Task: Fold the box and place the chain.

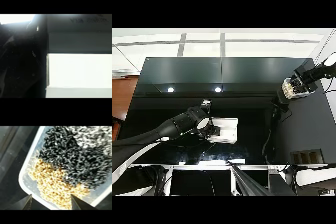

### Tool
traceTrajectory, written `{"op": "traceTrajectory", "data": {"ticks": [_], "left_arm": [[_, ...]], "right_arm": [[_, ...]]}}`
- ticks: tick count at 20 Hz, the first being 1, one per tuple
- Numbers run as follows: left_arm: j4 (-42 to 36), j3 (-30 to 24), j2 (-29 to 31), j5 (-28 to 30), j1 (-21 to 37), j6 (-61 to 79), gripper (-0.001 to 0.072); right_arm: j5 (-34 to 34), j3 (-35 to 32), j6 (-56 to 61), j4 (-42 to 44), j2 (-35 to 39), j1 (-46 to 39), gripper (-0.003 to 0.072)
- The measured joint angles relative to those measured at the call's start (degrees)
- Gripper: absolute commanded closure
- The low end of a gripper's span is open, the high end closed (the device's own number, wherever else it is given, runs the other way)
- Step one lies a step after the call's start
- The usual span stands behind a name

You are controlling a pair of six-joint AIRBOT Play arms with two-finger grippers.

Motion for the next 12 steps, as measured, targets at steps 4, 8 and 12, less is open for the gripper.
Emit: {"op": "traceTrajectory", "data": {"ticks": [4,8,12], "left_arm": [[0.0,0.0,0.0,0.0,0.0,0.0,0.0678],[0.0,0.0,0.0,0.0,0.0,0.0,0.0678],[0.0,0.0,0.0,-0.1,0.0,0.0,0.0678]], "right_arm": [[0.6,0.5,0.9,1.4,-1.2,-0.2,0.0161],[1.2,0.7,1.5,1.9,-2.1,0.0,0.0161],[1.4,0.7,1.8,1.9,-3.3,0.6,0.0162]]}}
